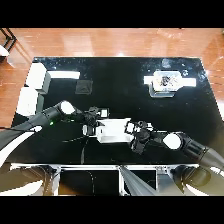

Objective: Fold the box and place the chain.

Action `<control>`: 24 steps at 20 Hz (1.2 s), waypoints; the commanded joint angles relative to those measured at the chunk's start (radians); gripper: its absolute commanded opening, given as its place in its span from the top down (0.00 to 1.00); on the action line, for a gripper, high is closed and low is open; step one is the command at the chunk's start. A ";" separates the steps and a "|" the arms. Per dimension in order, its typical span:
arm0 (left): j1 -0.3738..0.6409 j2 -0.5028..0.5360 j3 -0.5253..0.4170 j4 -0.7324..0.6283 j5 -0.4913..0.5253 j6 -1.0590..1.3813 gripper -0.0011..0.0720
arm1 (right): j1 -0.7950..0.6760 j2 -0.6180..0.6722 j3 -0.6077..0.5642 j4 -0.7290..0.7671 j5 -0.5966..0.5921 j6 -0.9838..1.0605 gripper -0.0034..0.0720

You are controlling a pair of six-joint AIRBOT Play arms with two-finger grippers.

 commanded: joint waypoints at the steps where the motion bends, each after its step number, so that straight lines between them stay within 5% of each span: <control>1: 0.001 0.001 0.000 0.000 -0.001 0.002 0.96 | 0.006 0.001 0.014 0.021 -0.013 0.049 0.02; 12: 0.001 0.001 0.000 0.000 -0.006 0.002 0.96 | -0.044 0.019 0.070 -0.095 -0.015 0.058 0.02; 19: 0.001 0.003 0.000 0.000 -0.008 0.002 0.96 | -0.169 0.022 0.108 -0.096 0.186 0.051 0.02; 24: 0.001 0.003 0.000 0.000 -0.008 0.002 0.96 | -0.186 0.010 0.108 -0.087 0.179 -0.058 0.02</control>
